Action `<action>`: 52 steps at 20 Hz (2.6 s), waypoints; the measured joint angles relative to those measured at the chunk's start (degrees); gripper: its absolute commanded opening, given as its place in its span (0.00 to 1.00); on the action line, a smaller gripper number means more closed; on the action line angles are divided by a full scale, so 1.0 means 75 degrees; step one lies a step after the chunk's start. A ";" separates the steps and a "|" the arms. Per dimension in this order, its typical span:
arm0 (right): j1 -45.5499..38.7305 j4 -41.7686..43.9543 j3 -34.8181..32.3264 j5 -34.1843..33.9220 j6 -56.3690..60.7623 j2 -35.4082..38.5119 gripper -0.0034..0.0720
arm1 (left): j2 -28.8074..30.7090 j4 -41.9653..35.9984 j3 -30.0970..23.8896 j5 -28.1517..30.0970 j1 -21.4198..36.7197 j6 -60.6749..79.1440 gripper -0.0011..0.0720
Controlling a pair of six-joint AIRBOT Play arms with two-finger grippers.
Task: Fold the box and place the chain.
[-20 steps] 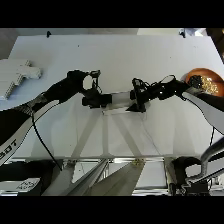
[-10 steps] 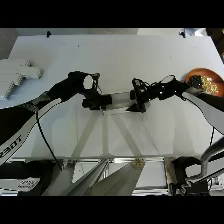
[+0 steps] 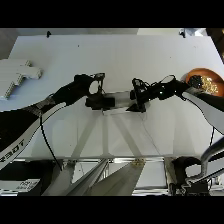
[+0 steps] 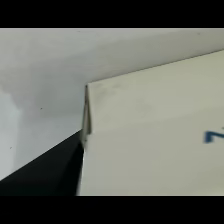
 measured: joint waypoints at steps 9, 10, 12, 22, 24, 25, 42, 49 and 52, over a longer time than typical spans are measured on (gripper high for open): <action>0.0000 0.0015 0.0000 0.0000 0.0000 0.0000 0.71 | 0.0032 0.1029 0.0000 -0.0119 -0.0396 -0.1536 0.49; 0.0000 0.0015 0.0000 0.0000 0.0000 0.0000 0.71 | 0.0032 0.1151 0.0000 -0.0181 -0.0420 -0.1699 0.48; 0.0000 0.0012 0.0000 -0.0003 0.0000 0.0000 0.71 | 0.0032 0.1306 0.0000 -0.0207 -0.0475 -0.2060 0.30; 0.0000 -0.0003 0.0000 -0.0006 0.0000 0.0000 0.71 | -0.0064 0.1585 0.0009 -0.0213 -0.0565 -0.2675 0.02; 0.0000 0.0000 0.0000 -0.0006 -0.0003 0.0000 0.71 | -0.0070 0.1606 0.0009 -0.0204 -0.0568 -0.2690 0.02; 0.0000 0.0000 0.0000 -0.0006 -0.0003 0.0000 0.71 | -0.0070 0.1609 0.0009 -0.0198 -0.0568 -0.2699 0.02; 0.0000 0.0003 0.0000 0.0000 0.0003 0.0000 0.71 | 0.0761 0.1568 0.0000 -0.0067 -0.0350 -0.2465 0.56; 0.0000 0.0000 0.0000 0.0000 0.0003 0.0000 0.71 | 0.2308 0.1533 -0.0385 0.0254 0.0425 0.0326 0.55; 0.0000 0.0000 0.0000 0.0000 0.0003 0.0000 0.71 | 0.3118 0.1489 -0.1166 0.1072 0.0836 0.1597 0.39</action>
